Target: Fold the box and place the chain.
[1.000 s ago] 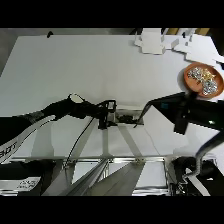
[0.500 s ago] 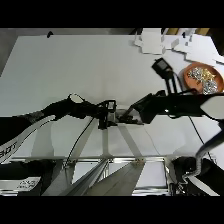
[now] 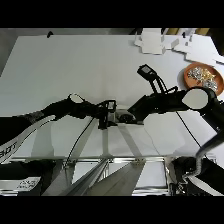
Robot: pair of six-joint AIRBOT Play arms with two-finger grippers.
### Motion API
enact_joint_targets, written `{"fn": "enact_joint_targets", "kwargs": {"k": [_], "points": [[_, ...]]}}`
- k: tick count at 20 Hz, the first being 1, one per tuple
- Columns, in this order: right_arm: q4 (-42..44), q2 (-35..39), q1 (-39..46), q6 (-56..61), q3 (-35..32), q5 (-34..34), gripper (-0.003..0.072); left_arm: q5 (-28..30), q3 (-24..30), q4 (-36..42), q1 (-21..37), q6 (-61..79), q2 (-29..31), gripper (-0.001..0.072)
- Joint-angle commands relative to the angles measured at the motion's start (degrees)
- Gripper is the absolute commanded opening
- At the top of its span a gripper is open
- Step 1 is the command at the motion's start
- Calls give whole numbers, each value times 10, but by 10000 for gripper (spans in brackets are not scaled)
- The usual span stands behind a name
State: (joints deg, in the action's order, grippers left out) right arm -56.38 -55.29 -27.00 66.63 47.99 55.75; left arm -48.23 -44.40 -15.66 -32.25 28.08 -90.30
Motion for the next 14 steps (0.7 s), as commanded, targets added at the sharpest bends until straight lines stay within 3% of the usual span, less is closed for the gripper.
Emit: {"fn": "enact_joint_targets", "kwargs": {"k": [1,6,8,12,14], "points": [[-47,-3,0,61,27,-17,268,0,0,0,0,0,0,154],[-104,-3,0,67,62,-43,267,0,0,0,0,0,0,154],[-115,-15,0,67,62,-44,207,0,0,0,0,0,0,154],[-131,-55,0,66,62,-51,191,0,0,0,0,0,0,154],[-137,-73,0,66,62,-57,143,0,0,0,0,0,0,154]]}}
